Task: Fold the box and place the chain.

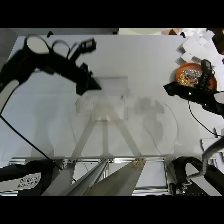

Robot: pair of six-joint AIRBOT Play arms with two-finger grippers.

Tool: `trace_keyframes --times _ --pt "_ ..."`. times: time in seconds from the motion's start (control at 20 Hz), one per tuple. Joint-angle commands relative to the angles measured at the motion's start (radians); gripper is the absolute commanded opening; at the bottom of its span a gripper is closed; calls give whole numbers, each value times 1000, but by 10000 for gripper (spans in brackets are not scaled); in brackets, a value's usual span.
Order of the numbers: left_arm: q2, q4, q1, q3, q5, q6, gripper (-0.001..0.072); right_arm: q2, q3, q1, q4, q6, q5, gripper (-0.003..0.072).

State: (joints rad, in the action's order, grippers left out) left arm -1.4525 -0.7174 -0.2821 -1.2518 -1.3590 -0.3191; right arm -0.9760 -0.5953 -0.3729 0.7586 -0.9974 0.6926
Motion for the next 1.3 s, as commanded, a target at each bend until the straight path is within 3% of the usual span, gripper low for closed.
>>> trace_keyframes --times 0.0,0.2,0.35,0.7,1.05,1.25 --pt "29 16 0 195 123 91 4 6 0 -45 102 0 133 568" --pt "-10 -71 0 200 248 92 4 6 0 -45 108 0 152 568" --pt "-36 -64 0 200 332 142 3 6 0 -45 109 0 156 568" --pt "-89 173 0 200 317 433 1 6 0 -45 109 0 157 562" --pt "-180 187 0 200 237 594 2 6 0 -45 108 0 156 536" --pt "-228 186 0 200 253 593 3 6 0 -45 108 0 153 536"
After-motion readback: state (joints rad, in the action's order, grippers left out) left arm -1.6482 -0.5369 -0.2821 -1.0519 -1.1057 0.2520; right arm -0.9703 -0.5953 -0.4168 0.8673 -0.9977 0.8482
